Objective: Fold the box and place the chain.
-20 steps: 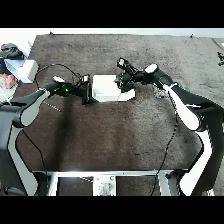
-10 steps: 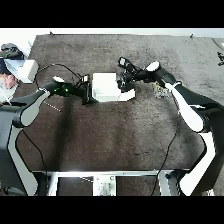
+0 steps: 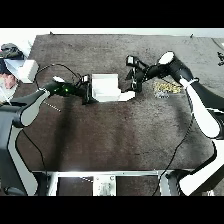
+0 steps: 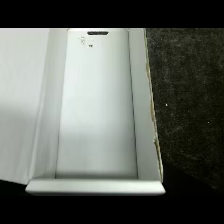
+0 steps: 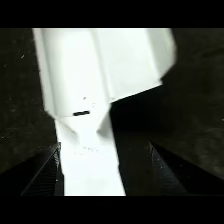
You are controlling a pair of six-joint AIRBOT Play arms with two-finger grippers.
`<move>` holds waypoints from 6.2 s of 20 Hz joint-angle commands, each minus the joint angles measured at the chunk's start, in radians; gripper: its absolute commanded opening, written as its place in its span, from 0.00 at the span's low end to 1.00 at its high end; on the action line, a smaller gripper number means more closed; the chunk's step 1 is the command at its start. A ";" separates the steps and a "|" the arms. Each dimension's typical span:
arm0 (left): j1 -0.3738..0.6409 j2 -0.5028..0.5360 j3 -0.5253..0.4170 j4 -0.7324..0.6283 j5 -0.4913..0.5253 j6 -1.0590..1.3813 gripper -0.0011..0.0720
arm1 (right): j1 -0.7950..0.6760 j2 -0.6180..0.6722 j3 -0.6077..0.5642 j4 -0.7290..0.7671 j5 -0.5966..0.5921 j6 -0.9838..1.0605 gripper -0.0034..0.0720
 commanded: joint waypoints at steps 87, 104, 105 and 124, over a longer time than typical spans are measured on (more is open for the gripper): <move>0.001 0.001 0.001 0.000 0.001 0.000 0.65 | -0.084 0.051 -0.423 0.325 -0.267 0.798 0.02; 0.001 0.001 0.001 -0.001 0.000 0.000 0.65 | -0.077 0.043 -0.327 0.457 -0.151 0.754 0.45; 0.001 0.001 0.001 -0.001 0.001 0.000 0.65 | -0.077 0.040 -0.327 0.456 -0.154 0.769 0.45; 0.001 0.001 0.001 -0.004 -0.001 0.000 0.65 | 0.068 -0.058 -0.057 0.064 -0.080 1.027 0.61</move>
